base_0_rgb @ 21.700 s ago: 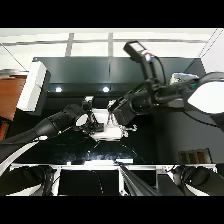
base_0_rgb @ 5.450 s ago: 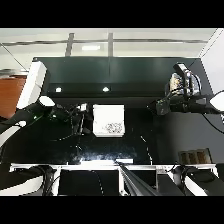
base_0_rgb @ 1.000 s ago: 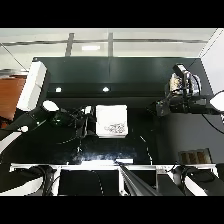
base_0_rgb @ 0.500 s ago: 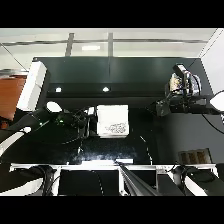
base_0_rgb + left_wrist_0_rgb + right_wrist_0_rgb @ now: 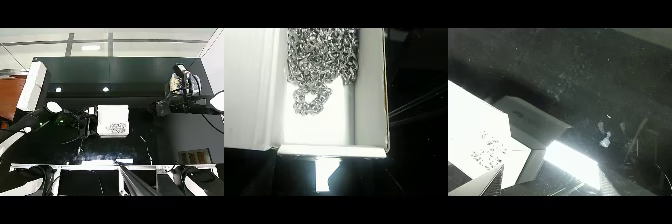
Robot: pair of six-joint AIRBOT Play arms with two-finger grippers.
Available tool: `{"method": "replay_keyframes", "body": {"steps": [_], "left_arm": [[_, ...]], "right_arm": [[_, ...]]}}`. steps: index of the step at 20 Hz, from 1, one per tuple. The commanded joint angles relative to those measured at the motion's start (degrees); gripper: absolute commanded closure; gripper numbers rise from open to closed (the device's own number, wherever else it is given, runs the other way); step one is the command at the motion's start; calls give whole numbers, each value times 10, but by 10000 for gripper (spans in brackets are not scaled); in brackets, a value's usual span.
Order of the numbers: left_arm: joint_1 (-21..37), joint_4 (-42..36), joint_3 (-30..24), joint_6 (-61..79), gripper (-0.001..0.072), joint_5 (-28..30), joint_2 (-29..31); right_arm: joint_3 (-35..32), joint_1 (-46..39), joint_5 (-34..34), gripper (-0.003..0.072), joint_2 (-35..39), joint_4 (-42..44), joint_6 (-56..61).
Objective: Fold the box and place the chain.
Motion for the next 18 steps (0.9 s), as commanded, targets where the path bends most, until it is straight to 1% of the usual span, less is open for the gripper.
{"method": "replay_keyframes", "body": {"steps": [1, 8, 11, 12, 13, 14, 15, 18], "left_arm": [[0, 3, 1, 4, 30, -7, 0], [-3, 5, 1, 4, 30, -6, 0], [-14, 20, 1, 3, 30, -4, 0], [-19, 24, 1, 1, 41, -1, -1], [-21, 27, 1, -3, 75, 6, -1], [-22, 25, 1, -13, 190, 16, -1], [-22, 21, 1, -20, 241, 24, -1], [-22, 21, 1, -23, 241, 27, -1]], "right_arm": [[0, 0, 0, -13, 0, 0, 0], [0, 0, 0, -13, 0, 0, 0], [0, 0, 0, -13, 0, 0, 0], [0, 0, 0, -13, 0, 0, 0], [0, 0, 0, -13, 0, 0, 0], [0, 0, 0, -13, 0, 0, 0], [0, 0, 0, -13, 0, 0, 0], [0, 0, 0, -13, 0, 0, 0]]}}
